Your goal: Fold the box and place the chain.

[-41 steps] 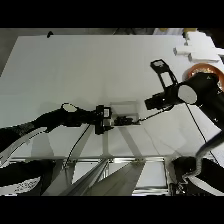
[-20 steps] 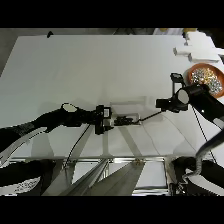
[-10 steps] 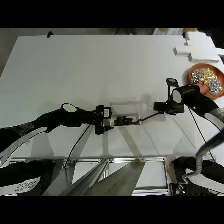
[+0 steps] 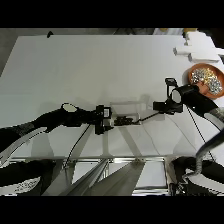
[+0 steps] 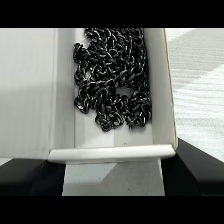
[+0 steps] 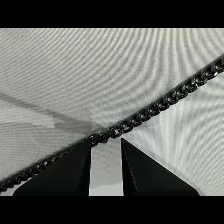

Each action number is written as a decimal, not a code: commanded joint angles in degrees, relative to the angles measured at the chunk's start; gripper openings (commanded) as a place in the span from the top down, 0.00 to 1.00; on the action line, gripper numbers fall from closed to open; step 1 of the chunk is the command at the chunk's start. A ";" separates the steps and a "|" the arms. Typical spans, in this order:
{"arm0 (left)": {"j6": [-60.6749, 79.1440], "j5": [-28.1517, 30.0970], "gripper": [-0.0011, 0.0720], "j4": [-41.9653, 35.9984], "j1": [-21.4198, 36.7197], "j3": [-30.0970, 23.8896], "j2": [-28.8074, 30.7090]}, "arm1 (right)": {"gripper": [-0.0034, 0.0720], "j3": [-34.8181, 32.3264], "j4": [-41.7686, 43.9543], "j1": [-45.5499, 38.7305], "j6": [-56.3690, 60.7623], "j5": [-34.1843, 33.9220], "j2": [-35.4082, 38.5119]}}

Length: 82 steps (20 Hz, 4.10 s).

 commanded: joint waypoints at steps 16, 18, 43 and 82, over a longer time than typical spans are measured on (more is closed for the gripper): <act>0.02 -0.02 0.70 -0.02 0.02 -0.02 -0.02 | 0.93 -0.04 2.54 4.44 -12.11 1.81 7.61; 0.02 -0.02 0.70 -0.02 0.02 -0.02 0.00 | 0.93 -0.04 3.28 7.91 -12.09 3.23 13.16; 0.02 -0.02 0.70 -0.02 0.02 -0.02 0.00 | 0.84 -0.07 25.07 31.08 -11.85 -14.27 17.66; 0.02 0.00 0.70 -0.04 0.02 -0.02 0.00 | 0.63 11.15 3.89 -0.35 -11.19 2.84 -8.13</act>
